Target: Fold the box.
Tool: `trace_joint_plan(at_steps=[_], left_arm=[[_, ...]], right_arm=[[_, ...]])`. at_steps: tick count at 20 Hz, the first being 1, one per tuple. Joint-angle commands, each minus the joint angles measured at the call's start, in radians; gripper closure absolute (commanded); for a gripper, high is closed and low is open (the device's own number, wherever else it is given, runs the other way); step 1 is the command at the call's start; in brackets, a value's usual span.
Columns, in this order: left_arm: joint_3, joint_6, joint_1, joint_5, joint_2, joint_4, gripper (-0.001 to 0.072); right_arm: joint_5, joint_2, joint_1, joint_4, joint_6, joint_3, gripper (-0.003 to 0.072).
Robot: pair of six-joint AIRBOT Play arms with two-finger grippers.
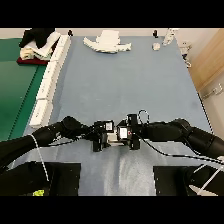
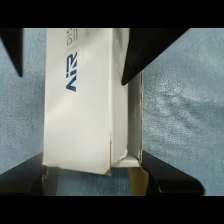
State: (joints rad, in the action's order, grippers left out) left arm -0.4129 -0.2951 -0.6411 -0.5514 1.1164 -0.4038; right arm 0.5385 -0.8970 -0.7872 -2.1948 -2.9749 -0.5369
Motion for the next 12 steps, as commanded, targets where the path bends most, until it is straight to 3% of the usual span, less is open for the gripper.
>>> trace_joint_plan(at_steps=[1,12], left_arm=[[0.0,-0.001,0.0,0.0,0.0,-0.001,0.0212],[0.0,-0.001,0.0,0.0,0.0,-0.001,0.0212]], right_arm=[[-0.018,0.0,0.0,0.001,-0.003,0.0,0.0178],[0.082,-0.039,-0.001,-0.017,-0.003,0.007,0.0181]])
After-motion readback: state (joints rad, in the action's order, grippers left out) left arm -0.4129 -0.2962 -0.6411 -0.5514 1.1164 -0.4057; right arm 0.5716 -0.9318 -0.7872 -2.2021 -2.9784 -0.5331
